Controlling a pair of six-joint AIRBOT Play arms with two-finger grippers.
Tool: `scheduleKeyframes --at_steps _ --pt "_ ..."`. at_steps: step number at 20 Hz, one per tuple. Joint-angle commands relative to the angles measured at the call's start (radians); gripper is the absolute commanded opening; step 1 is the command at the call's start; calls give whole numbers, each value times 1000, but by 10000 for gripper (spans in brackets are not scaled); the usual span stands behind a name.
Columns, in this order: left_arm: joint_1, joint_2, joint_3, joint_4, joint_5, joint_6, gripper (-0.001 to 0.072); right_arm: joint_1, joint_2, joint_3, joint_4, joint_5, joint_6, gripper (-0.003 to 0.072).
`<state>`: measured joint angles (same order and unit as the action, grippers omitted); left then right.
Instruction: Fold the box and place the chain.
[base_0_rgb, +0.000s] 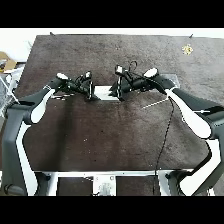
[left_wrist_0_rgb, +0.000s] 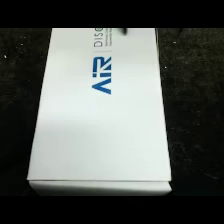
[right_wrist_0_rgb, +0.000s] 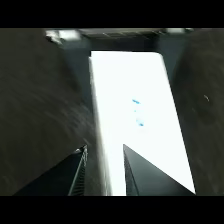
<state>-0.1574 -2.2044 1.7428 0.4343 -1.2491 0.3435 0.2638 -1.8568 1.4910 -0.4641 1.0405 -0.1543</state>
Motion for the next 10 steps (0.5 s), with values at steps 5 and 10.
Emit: scheduleKeyframes --at_steps 5,10 --pt "0 1 0 -1 4 3 274 -6 28 0 118 -41 1 1" --pt "0 1 0 -1 4 3 274 -3 -24 -1 76 -50 0 0"
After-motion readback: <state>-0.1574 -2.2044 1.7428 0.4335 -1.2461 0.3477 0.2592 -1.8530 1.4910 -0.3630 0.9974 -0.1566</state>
